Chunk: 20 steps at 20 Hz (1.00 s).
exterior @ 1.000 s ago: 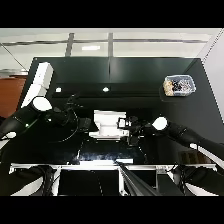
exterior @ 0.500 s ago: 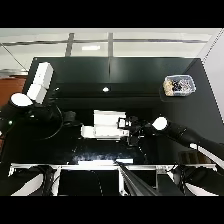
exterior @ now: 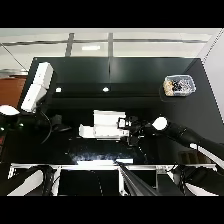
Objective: Fold the box and place the chain.
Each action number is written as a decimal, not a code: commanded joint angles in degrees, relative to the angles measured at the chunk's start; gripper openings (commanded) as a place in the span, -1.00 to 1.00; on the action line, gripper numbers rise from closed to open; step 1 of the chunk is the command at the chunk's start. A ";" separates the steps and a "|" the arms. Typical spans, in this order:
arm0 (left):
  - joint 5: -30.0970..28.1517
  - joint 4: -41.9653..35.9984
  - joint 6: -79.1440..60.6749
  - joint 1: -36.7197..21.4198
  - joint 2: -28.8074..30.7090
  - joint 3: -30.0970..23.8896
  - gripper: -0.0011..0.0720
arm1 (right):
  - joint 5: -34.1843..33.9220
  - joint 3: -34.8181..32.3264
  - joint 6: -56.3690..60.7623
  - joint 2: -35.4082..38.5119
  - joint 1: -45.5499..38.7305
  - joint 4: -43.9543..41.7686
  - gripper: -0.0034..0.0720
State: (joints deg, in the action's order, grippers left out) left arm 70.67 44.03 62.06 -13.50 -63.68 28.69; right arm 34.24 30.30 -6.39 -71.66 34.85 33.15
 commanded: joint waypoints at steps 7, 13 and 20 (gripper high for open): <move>-15.39 -11.78 -5.35 14.19 -2.67 -7.96 -0.89 | 0.02 -0.02 0.02 -0.02 0.04 -0.02 0.22; -12.04 -11.91 -5.31 15.89 -2.64 -7.54 -0.60 | 0.02 0.00 0.02 -0.02 0.04 0.00 0.22; -6.54 -13.90 -8.11 14.80 -2.27 -4.61 0.56 | 0.02 0.00 0.04 -0.02 0.04 0.00 0.22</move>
State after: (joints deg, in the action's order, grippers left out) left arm 61.67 31.79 55.77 1.30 -66.04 23.24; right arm 34.26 30.30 -6.39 -71.66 34.85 33.15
